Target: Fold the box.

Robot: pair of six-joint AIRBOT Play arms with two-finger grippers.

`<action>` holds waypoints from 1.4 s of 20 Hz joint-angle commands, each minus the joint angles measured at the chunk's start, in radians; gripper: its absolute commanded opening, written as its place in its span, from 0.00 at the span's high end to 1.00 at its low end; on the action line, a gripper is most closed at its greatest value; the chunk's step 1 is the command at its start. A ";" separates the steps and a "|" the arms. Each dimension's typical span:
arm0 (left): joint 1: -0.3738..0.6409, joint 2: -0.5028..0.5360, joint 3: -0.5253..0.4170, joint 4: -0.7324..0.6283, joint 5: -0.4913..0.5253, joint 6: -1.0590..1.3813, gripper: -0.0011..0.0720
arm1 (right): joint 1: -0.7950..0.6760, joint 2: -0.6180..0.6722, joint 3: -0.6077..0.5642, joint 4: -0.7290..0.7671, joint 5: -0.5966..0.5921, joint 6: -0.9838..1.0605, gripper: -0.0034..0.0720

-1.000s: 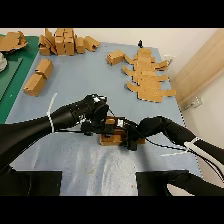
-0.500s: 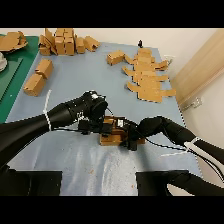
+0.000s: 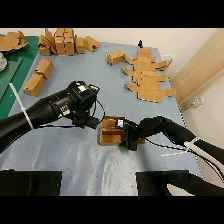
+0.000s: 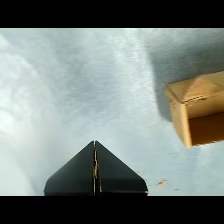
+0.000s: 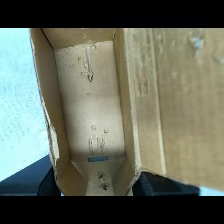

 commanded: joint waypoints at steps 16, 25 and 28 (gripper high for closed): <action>0.527 -0.054 -0.379 -1.092 0.406 2.108 0.98 | 0.001 -0.001 0.000 0.000 0.000 0.000 0.26; 0.328 0.153 -0.635 -1.217 0.566 2.303 0.03 | 0.001 -0.001 0.000 0.000 0.000 0.000 0.26; 0.235 0.150 -0.635 -1.216 0.669 2.258 0.03 | 0.001 -0.001 0.000 0.000 0.000 0.000 0.26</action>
